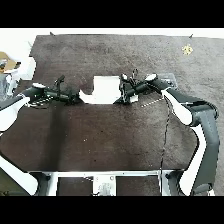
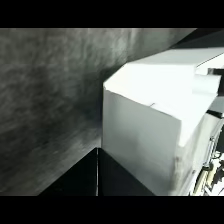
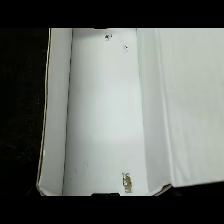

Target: Fold the box and place the chain.

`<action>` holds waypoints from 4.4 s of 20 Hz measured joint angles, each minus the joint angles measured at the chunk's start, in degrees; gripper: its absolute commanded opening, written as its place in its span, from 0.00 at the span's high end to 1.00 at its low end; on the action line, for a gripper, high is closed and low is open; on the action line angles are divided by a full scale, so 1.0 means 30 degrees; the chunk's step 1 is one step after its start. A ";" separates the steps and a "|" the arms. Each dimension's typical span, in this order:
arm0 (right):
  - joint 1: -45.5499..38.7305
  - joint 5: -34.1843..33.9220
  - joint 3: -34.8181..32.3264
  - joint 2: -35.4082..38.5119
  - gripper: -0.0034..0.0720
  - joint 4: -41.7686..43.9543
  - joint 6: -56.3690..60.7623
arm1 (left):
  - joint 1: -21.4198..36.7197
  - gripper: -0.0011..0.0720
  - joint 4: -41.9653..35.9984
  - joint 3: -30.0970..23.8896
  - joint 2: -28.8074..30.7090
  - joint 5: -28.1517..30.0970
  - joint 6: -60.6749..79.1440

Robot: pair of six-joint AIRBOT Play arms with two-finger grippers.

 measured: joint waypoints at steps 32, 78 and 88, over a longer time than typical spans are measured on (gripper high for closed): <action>0.0000 -0.0007 0.0000 0.0000 0.39 0.0000 0.0000 | -0.5588 0.58 0.9573 0.7329 0.0015 -0.0117 -1.1497; 0.0015 0.0000 0.0000 0.0000 0.39 0.0000 0.0000 | -1.0550 0.82 2.3358 1.3500 -0.3810 -0.3781 -2.2046; 0.0007 0.0000 0.0000 -0.0007 0.39 0.0000 0.0000 | -1.0550 0.53 2.3132 1.3529 -0.4102 -0.3934 -2.2090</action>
